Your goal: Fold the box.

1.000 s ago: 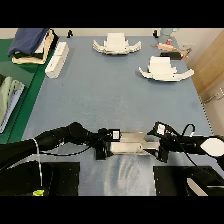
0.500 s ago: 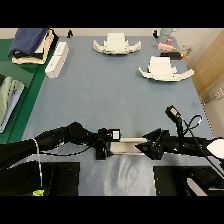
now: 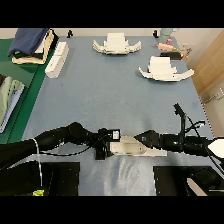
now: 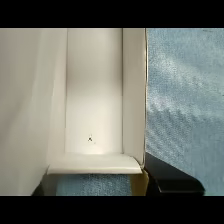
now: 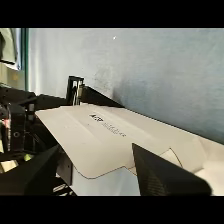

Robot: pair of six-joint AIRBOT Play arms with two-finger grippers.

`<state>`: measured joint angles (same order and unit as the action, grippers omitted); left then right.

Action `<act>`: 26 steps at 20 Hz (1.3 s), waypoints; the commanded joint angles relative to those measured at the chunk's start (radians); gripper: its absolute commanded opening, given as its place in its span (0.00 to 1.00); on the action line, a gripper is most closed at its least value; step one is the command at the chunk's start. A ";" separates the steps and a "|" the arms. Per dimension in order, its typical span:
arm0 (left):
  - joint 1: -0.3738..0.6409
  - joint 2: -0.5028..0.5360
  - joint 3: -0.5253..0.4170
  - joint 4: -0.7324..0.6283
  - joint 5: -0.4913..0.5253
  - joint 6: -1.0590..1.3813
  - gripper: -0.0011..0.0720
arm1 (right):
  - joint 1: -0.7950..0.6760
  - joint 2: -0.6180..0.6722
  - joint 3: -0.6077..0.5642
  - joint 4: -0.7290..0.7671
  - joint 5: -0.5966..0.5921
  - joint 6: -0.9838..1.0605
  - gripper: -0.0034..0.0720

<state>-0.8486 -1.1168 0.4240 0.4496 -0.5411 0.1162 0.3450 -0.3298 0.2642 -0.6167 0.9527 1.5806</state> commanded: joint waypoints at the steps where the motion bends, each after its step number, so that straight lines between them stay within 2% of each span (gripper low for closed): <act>1: 0.003 0.001 0.001 0.005 0.013 0.000 0.57 | -0.002 0.001 0.005 0.037 -0.023 0.047 0.99; 6: 0.002 0.001 0.001 0.029 0.016 -0.001 0.57 | -0.002 0.001 0.023 -0.085 -0.040 0.062 0.99; 10: 0.003 0.001 0.001 0.032 0.018 -0.022 0.57 | -0.002 0.001 0.090 -0.089 0.002 0.081 0.98; 14: 0.003 0.001 0.001 0.188 0.020 -0.200 0.57 | -0.002 0.000 0.190 -0.235 0.064 0.205 0.97; 15: 0.003 0.001 0.001 0.201 0.022 -0.213 0.57 | -0.002 0.000 0.204 -0.270 0.097 0.230 0.89; 16: 0.002 0.001 0.002 0.201 0.028 -0.214 0.57 | -0.002 0.000 0.212 -0.281 0.127 0.234 0.73; 17: 0.002 0.001 0.003 0.201 0.035 -0.214 0.57 | -0.002 0.001 0.215 -0.280 0.161 0.234 0.67; 18: 0.002 0.001 0.007 0.201 0.037 -0.214 0.57 | -0.002 0.000 0.217 -0.284 0.205 0.234 0.64; 19: 0.002 0.001 0.011 0.201 0.037 -0.214 0.57 | -0.002 0.001 0.217 -0.298 0.252 0.239 0.47; 20: 0.002 0.001 0.016 0.201 0.037 -0.214 0.57 | -0.002 0.000 0.216 -0.335 0.305 0.271 0.20; 22: 0.002 0.001 0.024 0.201 0.037 -0.212 0.57 | 0.000 -0.002 0.216 -0.388 0.355 0.315 0.15; 26: 0.002 0.001 0.026 0.200 0.037 -0.210 0.57 | 0.000 -0.002 0.171 -0.330 0.286 0.302 0.15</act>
<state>-0.8463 -1.1156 0.4461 0.6498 -0.5030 -0.0914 0.3439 -0.3302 0.4591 -0.9581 1.2446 1.8706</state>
